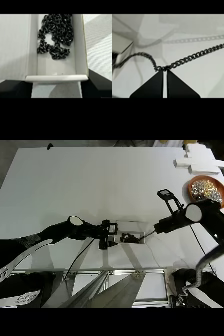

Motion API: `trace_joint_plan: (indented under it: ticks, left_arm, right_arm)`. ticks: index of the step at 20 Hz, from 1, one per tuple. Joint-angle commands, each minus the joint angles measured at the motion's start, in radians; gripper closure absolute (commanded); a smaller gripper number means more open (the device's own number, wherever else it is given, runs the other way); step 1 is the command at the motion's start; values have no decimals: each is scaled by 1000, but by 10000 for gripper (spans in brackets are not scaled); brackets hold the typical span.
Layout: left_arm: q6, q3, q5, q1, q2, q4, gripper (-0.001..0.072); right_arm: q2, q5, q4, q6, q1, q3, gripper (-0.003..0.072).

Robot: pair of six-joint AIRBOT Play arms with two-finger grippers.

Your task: Fold the box and place the chain.

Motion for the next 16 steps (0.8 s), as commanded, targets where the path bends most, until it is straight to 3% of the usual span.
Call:
trace_joint_plan:
  ticks: [1,4,8,12,16]
  left_arm:
    - [0,0,-1,0,0,0,575]
    - [0,0,0,0,0,0,575]
    - [0,0,0,0,0,0,575]
    - [0,0,0,0,0,0,575]
    - [0,0,0,0,0,0,575]
  right_arm:
    - [158,107,71,-7,60,1,672]
    - [255,66,230,-8,139,1,672]
    - [263,-121,269,-6,273,0,672]
    - [176,-248,271,3,365,0,672]
    - [40,-275,269,16,397,0,669]
